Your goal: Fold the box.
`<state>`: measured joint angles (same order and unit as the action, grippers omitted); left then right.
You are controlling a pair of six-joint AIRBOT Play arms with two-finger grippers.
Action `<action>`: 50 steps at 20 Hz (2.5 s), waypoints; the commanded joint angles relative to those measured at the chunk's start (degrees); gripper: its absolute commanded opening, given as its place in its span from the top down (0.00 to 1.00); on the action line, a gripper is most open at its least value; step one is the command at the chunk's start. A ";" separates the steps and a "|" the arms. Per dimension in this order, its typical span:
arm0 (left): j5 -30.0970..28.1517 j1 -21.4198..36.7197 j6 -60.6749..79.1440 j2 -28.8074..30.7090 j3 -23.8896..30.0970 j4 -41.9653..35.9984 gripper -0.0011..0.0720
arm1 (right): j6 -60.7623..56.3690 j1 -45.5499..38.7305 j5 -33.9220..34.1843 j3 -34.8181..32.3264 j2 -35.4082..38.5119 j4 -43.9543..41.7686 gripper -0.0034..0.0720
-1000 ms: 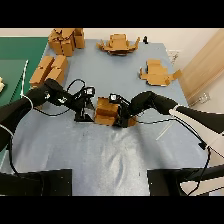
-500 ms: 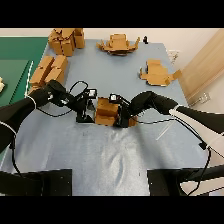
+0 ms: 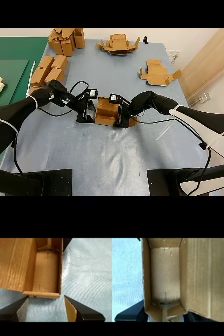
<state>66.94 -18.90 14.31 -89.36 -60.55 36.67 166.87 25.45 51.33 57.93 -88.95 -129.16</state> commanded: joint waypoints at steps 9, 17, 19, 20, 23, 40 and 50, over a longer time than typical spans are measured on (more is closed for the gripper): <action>-0.28 1.44 -1.75 0.00 -1.57 1.03 0.05 | 0.07 -0.02 -0.24 0.07 -0.02 0.37 0.59; 1.14 0.66 -1.70 -1.29 -1.57 0.74 0.05 | 0.07 -0.02 -0.28 0.07 -0.02 0.35 0.60; 1.07 0.26 -1.70 -1.70 -1.57 0.63 0.05 | 0.07 -0.02 -0.26 0.07 -0.02 0.35 0.60; 1.03 0.00 -1.68 -1.81 -1.57 0.61 0.05 | 0.07 -0.02 -0.26 0.07 -0.02 0.35 0.60; 0.96 -0.79 -1.64 -2.12 -1.60 0.66 0.05 | 0.07 -0.02 -0.26 0.07 -0.02 0.35 0.60; -0.52 -1.46 -1.70 -2.25 -2.19 4.92 0.05 | 0.07 -0.02 -0.26 0.07 -0.02 0.35 0.60; -2.84 -3.78 -1.73 -2.29 -2.62 5.35 0.05 | 0.07 -0.02 -0.28 0.07 -0.02 0.37 0.60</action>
<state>65.56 -21.82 12.49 -91.64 -63.11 41.69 166.87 25.45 51.05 57.95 -88.95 -128.92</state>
